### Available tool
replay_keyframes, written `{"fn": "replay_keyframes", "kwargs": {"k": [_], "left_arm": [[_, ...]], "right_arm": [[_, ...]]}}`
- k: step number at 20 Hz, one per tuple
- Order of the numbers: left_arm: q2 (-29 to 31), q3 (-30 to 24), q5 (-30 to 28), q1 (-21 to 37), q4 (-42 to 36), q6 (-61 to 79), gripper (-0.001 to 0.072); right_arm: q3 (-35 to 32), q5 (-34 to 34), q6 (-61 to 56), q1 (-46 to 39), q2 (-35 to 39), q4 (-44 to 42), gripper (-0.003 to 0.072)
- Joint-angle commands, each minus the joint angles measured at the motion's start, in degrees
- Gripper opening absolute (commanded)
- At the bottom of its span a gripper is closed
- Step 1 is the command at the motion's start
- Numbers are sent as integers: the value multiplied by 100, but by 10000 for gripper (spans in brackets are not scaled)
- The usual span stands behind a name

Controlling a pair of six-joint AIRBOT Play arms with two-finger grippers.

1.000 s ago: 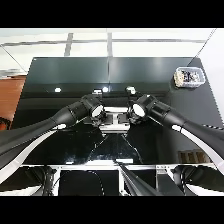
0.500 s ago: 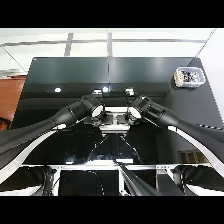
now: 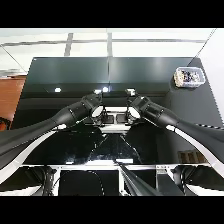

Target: Fold the box and place the chain.

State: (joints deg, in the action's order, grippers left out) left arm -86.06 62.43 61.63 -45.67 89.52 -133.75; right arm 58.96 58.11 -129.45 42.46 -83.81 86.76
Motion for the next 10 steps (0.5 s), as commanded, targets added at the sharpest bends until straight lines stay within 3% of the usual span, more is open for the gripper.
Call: {"fn": "replay_keyframes", "kwargs": {"k": [1,7,8,9,10], "left_arm": [[-2,2,-7,2,-2,2,26],[0,2,0,2,-4,2,26],[-2,2,0,2,-4,2,26],[-2,2,0,2,-2,4,26],[0,2,-2,2,-4,2,26]], "right_arm": [[-2,7,-61,4,-9,-129,144],[-4,24,-61,4,-76,-170,133],[-2,31,-59,4,-111,-247,111],[-2,26,-42,4,-122,-264,11],[-2,11,-44,4,-122,-271,10]]}}
